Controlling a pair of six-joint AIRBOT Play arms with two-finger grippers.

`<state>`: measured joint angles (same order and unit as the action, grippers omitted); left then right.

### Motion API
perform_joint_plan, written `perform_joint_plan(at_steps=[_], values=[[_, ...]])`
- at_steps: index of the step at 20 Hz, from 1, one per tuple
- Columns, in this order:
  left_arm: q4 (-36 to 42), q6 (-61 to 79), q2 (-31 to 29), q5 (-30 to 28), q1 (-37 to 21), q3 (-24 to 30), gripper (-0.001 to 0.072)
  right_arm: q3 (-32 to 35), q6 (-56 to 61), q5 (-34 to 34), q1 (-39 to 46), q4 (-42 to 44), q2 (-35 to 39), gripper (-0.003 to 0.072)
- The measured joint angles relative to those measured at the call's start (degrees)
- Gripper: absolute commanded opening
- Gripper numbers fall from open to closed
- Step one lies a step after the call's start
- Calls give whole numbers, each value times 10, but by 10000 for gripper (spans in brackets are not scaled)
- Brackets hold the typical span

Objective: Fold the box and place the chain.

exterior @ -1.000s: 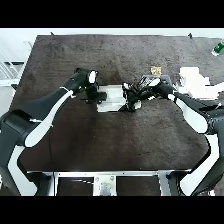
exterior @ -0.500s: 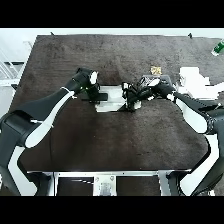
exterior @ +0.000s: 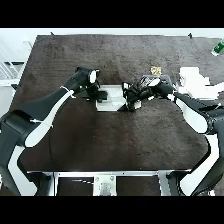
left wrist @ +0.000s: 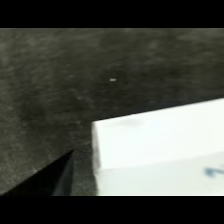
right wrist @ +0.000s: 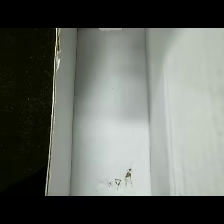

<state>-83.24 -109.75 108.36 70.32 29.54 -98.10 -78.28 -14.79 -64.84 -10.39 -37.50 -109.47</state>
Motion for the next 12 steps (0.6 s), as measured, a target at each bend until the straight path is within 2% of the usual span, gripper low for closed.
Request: perform_joint_plan(at_steps=[1, 7, 9, 12], values=[[4, 11, 0, 6, 0, -6, 425, 0, 0, 0, 0, 0, 0, 455], [-3, 54, -40, 32, 0, -14, 423, 0, 1, -1, 0, 0, 0, 455], [-21, 58, -74, 29, 0, 11, 423, 0, 1, -2, 0, 0, 0, 455], [-52, 63, -144, -4, -1, 81, 428, 0, 1, -2, 0, 0, 0, 455]])
